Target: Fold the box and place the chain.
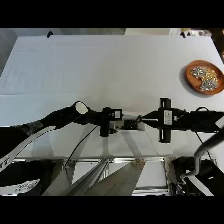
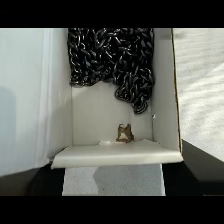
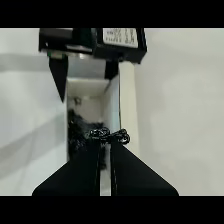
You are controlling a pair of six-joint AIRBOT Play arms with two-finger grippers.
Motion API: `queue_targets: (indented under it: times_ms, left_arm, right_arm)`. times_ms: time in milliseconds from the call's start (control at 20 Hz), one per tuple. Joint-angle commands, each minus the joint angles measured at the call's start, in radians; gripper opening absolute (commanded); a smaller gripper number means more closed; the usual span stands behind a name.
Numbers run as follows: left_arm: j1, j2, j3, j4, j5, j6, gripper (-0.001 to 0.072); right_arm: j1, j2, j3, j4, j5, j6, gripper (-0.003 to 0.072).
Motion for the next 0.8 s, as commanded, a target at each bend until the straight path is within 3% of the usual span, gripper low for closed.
queue_targets:
  times_ms: [0, 200, 750]
  left_arm:
    - [0.000, 0.000, 0.000, 0.000, 0.000, 0.000, 0.0050]
    - [0.000, 0.000, 0.000, 0.000, 0.000, 0.000, 0.0050]
    - [0.000, 0.000, 0.000, 0.000, 0.000, 0.000, 0.0050]
  right_arm:
    - [0.061, -0.071, 0.012, 0.041, -0.068, 0.077, 0.0021]
    - [0.119, -0.111, 0.012, 0.037, -0.158, 0.109, 0.0021]
    - [0.119, -0.197, 0.011, -0.036, -0.146, 0.196, 0.0041]
